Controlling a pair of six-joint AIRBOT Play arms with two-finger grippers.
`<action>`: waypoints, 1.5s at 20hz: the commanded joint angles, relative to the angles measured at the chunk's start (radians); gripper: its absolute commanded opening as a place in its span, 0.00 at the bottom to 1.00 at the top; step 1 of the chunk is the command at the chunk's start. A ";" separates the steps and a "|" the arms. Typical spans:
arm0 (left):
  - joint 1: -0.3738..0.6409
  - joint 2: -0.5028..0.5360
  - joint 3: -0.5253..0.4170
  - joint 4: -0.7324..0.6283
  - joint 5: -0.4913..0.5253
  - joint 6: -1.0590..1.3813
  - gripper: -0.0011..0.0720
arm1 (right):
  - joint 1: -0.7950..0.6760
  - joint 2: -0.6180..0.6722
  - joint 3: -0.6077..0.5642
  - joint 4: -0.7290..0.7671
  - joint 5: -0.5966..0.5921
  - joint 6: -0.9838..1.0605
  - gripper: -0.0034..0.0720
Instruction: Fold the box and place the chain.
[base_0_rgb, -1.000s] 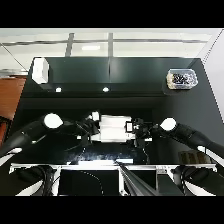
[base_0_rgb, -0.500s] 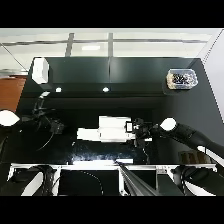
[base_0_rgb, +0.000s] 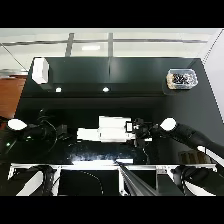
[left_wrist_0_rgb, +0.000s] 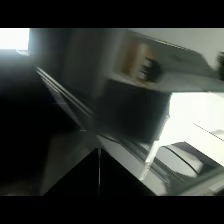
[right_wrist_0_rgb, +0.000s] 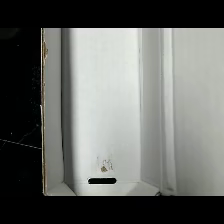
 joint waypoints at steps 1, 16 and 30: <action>-0.062 -0.097 -0.010 -0.126 0.043 0.087 0.05 | 0.000 0.000 0.000 0.000 0.000 0.000 0.59; -0.184 -0.208 0.078 -0.239 -0.044 0.399 0.99 | 0.000 0.000 0.000 0.000 0.000 0.000 0.59; -0.420 -0.207 0.272 -0.163 -0.017 0.182 0.98 | 0.000 0.000 0.000 0.000 0.000 0.000 0.59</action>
